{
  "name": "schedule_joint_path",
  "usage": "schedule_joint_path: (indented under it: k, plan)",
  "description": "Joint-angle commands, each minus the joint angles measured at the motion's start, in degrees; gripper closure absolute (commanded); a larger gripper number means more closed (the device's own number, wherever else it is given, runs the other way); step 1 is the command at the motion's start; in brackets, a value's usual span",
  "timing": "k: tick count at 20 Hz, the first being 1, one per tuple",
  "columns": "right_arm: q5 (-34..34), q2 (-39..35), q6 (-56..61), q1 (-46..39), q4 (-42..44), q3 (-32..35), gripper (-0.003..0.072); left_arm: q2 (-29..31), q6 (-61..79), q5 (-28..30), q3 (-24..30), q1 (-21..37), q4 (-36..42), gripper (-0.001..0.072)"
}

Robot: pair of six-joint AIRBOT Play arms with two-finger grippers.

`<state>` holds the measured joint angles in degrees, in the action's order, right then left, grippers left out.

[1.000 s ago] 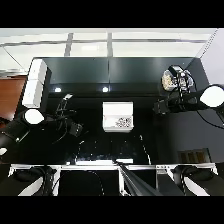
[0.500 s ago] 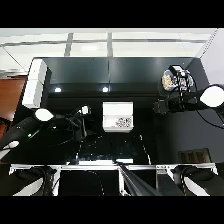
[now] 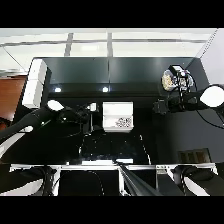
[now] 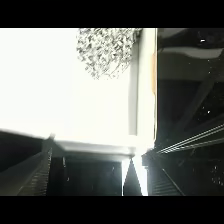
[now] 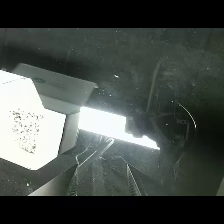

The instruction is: Fold the box and place the chain.

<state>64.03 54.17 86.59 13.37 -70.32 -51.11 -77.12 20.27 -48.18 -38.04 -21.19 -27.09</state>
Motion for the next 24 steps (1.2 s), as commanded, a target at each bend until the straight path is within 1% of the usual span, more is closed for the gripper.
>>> schedule_joint_path:
  k: [1, 6, 9, 10, 11, 12, 13, 14, 15, 16, 18, 19, 20, 22, 24]
  plan:
    - [0.0, 0.0, 0.0, 0.0, 0.0, 0.0, 0.0321, -1.6, 0.7, 0.1, -1.1, -1.3, -0.4, -0.0011]
    - [-0.3, 0.0, 0.0, 0.0, 0.1, 0.0, 0.0322, -1.6, 0.8, 0.4, -1.1, -1.8, -0.3, -0.0011]
    - [-2.1, 0.0, 0.0, 0.0, 0.2, 0.0, 0.0322, -1.6, 0.7, 3.2, -1.1, -3.9, -0.4, -0.0005]
    - [-2.7, 0.0, 0.0, 0.0, 0.2, 0.0, 0.0321, -1.6, 0.7, 4.3, -1.1, -4.4, -0.5, 0.0021]
    - [-3.2, 0.0, 0.0, 0.0, 0.3, 0.0, 0.0321, -1.6, 0.7, 4.7, -1.1, -4.7, -0.5, 0.0165]
    - [-3.7, 0.0, 0.0, 0.0, 0.7, 0.1, 0.0321, -1.6, 0.7, 4.5, -1.1, -4.6, -0.5, 0.0352]
    - [-4.7, 0.0, 0.0, 0.0, 1.4, 0.3, 0.0321, -1.6, 0.8, 4.3, -1.1, -4.6, -0.6, 0.0437]
    - [-6.9, 0.1, 0.1, 0.0, 2.0, 0.7, 0.0271, -1.6, 0.8, 4.3, -1.1, -4.6, -0.5, 0.0435]
    - [-9.8, 0.6, 0.0, 0.0, 4.3, 0.9, -0.0013, -1.6, 0.8, 4.3, -1.1, -4.6, -0.6, 0.0436]
    - [-13.4, 1.6, -0.3, 0.0, 7.5, 0.8, -0.0034, -1.6, 0.7, 4.3, -1.1, -4.6, -0.6, 0.0436]
    - [-21.0, 5.2, -5.2, 0.0, 16.7, 0.8, -0.0034, -1.6, 0.8, 4.3, -1.1, -4.6, -0.6, 0.0435]
    - [-23.3, 8.1, -9.5, 0.0, 22.2, 0.8, -0.0034, -1.6, 0.8, 4.3, -1.1, -4.6, -0.5, 0.0435]
    - [-24.1, 11.0, -14.5, 0.0, 27.1, 0.8, -0.0034, -1.6, 0.7, 4.3, -1.1, -4.6, -0.5, 0.0435]
    - [-22.0, 16.6, -27.0, 0.0, 35.4, 0.8, -0.0034, -1.6, 0.7, 4.3, -1.1, -4.6, -0.5, 0.0435]
    - [-16.8, 19.0, -40.6, 0.0, 38.6, 0.8, -0.0034, -1.6, 0.7, 4.3, -1.1, -4.6, -0.5, 0.0435]
